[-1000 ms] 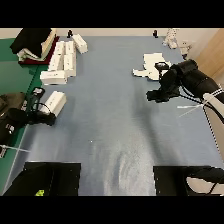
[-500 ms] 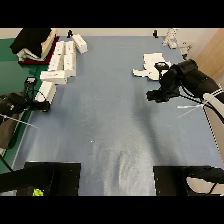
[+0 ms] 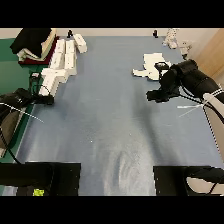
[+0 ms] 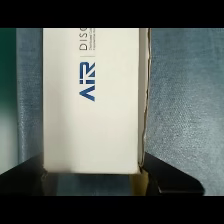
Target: Fold the box.
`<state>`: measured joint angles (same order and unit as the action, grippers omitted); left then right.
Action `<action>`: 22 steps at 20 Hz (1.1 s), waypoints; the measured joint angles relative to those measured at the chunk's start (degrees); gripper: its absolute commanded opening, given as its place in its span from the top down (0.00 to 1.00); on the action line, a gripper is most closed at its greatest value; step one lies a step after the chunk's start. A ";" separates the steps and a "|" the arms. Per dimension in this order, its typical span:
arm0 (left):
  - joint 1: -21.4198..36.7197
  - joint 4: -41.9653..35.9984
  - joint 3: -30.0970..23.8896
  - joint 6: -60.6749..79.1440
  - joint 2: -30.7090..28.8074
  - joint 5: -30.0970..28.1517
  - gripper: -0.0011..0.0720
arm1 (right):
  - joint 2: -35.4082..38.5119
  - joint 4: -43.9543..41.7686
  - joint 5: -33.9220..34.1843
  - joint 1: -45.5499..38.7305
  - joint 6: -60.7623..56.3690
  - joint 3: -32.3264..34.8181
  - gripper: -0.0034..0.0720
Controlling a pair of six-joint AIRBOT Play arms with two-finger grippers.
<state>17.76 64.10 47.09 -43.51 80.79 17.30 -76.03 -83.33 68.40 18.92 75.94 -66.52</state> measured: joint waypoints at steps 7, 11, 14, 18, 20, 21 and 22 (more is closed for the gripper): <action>-0.28 -0.07 0.24 -0.02 0.59 -0.72 0.34 | 0.00 0.00 0.00 0.00 0.00 0.02 0.93; -0.28 -0.07 0.24 -0.07 0.68 -0.98 0.03 | 0.00 0.02 -0.02 0.00 0.00 0.00 0.93; -0.28 -0.04 0.24 -0.17 0.68 -0.90 0.03 | 0.00 0.00 -0.02 0.00 0.00 0.02 0.93; 0.09 0.15 0.24 -0.17 -0.39 2.71 0.03 | 0.00 0.02 0.00 0.00 0.00 0.02 0.93; 1.05 0.52 0.17 0.02 -2.45 8.28 0.03 | 0.00 0.02 -0.02 0.00 0.00 0.00 0.93; 1.70 0.74 0.20 0.02 -4.04 10.14 0.03 | 0.00 0.00 0.00 0.00 0.00 0.02 0.93; 2.34 0.70 0.24 0.02 -5.86 12.33 0.03 | 0.00 0.02 0.00 0.00 0.00 0.02 0.93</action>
<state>20.10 64.79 47.33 -43.48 74.94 29.63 -76.03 -83.31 68.40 18.92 75.94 -66.50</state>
